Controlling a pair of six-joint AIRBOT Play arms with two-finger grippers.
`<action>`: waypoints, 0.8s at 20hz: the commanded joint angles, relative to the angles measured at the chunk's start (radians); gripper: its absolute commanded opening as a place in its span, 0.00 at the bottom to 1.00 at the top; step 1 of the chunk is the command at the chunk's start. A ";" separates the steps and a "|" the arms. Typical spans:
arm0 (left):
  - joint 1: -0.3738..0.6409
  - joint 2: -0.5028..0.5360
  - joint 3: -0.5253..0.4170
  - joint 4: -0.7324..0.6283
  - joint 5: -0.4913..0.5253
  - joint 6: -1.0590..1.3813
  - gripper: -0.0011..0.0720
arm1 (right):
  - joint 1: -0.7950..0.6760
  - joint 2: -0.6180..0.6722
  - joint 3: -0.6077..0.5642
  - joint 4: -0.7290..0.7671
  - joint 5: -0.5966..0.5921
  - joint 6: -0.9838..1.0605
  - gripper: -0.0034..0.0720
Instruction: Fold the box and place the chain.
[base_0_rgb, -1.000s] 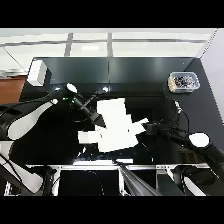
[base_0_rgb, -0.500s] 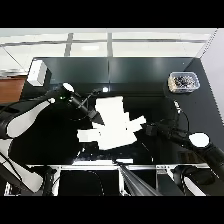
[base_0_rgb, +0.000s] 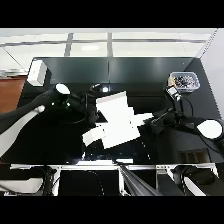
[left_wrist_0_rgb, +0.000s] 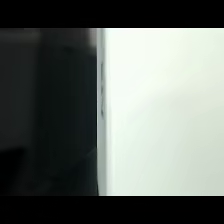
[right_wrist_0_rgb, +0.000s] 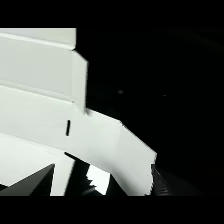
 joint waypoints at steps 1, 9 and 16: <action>-0.074 0.134 -0.132 -0.018 0.280 0.381 0.05 | 0.000 -0.002 0.058 -0.097 -0.057 0.016 0.98; -0.115 0.047 -0.096 0.066 0.362 0.531 0.05 | 0.106 -0.013 -0.029 -0.057 -0.068 -0.495 0.98; -0.116 0.034 -0.081 0.088 0.371 0.528 0.05 | 0.220 -0.163 -0.095 0.016 -0.044 -0.684 0.99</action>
